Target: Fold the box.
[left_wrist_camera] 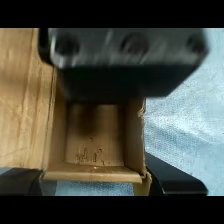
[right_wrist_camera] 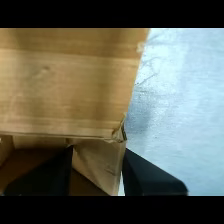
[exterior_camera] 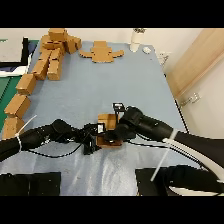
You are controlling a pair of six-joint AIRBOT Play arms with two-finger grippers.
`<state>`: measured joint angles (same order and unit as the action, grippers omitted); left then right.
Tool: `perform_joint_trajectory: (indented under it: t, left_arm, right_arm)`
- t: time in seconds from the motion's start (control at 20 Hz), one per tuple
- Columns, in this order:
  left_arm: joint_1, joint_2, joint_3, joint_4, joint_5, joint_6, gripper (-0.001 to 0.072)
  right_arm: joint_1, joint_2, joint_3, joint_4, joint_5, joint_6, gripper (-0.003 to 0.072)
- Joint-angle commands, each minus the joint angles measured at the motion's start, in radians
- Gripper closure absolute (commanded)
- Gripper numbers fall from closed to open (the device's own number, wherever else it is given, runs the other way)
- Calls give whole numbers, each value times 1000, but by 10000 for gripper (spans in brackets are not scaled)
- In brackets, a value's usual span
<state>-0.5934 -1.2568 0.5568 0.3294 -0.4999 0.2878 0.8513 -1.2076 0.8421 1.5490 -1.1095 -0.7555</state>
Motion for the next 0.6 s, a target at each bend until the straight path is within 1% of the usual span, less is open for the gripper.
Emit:
perform_joint_trajectory:
  t: [0.0, 0.1, 0.15, 0.2, 0.25, 0.3, 0.35, 0.45, 0.5, 0.55]
  left_arm:
    - [1, 0, 0, 0, 0, 0, 96]
    - [1, 0, 0, 0, 0, 0, 96]
    - [1, 0, 0, 0, 0, 0, 95]
    - [1, 0, 0, 0, 0, 0, 95]
    - [1, 0, 0, 0, 0, 0, 96]
    - [1, 0, 0, 0, 0, 0, 96]
    - [1, 0, 0, 0, 0, 0, 96]
    - [1, 0, 0, 0, 0, 0, 95]
    - [1, 0, 0, 0, 0, 0, 95]
    - [1, 0, 0, 0, 0, 0, 95]
  right_arm:
    - [29, -97, 58, -48, -111, 63, 250]
    - [29, -114, 58, -57, -139, 68, 251]
    - [29, -115, 58, -64, -137, 72, 315]
    - [29, -114, 58, -69, -138, 76, 353]
    - [29, -115, 58, -70, -138, 75, 428]
    - [29, -114, 58, -71, -138, 75, 481]
    - [29, -115, 58, -71, -138, 75, 562]
    - [29, -115, 58, -71, -138, 74, 651]
    - [29, -115, 58, -71, -138, 74, 679]
    - [29, -114, 58, -68, -137, 74, 679]
